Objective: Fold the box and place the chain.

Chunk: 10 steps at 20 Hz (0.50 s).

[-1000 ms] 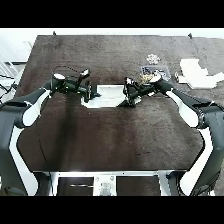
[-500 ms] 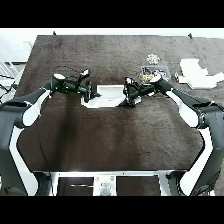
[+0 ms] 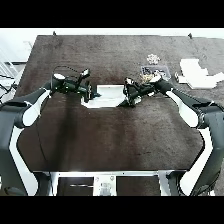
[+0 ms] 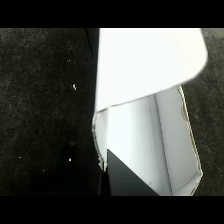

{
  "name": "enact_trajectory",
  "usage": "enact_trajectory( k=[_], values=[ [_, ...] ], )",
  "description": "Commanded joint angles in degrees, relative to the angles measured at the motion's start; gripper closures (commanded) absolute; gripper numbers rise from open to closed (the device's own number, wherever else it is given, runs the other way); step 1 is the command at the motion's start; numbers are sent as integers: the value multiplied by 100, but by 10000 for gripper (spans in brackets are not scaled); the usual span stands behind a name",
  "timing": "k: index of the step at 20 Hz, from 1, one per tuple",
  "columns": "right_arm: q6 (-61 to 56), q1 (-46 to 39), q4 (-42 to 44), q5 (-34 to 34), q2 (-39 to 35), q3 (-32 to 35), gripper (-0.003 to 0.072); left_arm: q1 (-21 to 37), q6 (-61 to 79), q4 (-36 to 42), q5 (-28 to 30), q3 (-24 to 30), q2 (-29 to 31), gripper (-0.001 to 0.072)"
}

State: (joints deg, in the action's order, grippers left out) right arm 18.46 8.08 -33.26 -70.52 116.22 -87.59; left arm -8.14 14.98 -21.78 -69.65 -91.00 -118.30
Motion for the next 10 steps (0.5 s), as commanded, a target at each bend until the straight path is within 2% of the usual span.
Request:
enact_trajectory(
  k=[1, 10],
  values=[
    [9, 4, 17, -2, 2, -4, 111, -2, 2, -2, 4, -7, 2, 690],
    [-26, 4, 13, 0, 2, -4, 109, -2, 4, -2, 4, -7, 2, 690]
  ],
)
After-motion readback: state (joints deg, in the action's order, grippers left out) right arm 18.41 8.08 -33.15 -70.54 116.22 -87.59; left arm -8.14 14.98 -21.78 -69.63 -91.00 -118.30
